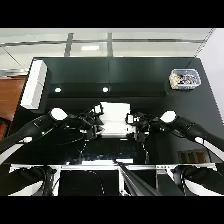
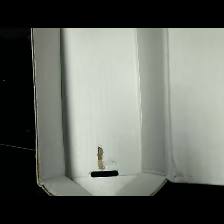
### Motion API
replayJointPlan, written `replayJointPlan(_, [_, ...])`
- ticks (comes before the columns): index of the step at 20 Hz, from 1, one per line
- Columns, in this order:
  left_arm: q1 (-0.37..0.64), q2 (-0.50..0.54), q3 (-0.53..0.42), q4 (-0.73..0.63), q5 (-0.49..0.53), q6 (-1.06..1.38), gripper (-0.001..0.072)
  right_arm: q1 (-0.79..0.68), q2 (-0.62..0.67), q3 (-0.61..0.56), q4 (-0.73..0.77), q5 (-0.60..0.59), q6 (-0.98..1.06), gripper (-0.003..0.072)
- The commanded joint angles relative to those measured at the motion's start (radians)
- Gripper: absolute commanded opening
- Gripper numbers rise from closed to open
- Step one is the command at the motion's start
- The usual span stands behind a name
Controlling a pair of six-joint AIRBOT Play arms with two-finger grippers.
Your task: Fold the box and place the chain.
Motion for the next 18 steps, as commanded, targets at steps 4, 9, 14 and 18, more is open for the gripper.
replayJointPlan(4, [0.002,0.006,0.000,0.016,-0.050,0.001,0.0188,0.001,0.000,0.000,0.001,0.001,0.000,0.0228])
replayJointPlan(9, [0.104,0.180,0.076,0.406,-0.119,-0.610,0.0025,0.001,0.000,0.000,0.001,0.001,0.000,0.0228])
replayJointPlan(14, [0.393,0.297,0.083,0.505,-0.187,-1.125,0.0027,0.001,0.000,0.000,0.001,0.001,0.000,0.0228])
replayJointPlan(18, [0.594,0.216,0.019,0.451,-0.348,-1.493,0.0027,0.001,0.000,0.000,0.001,0.002,0.000,0.0228])
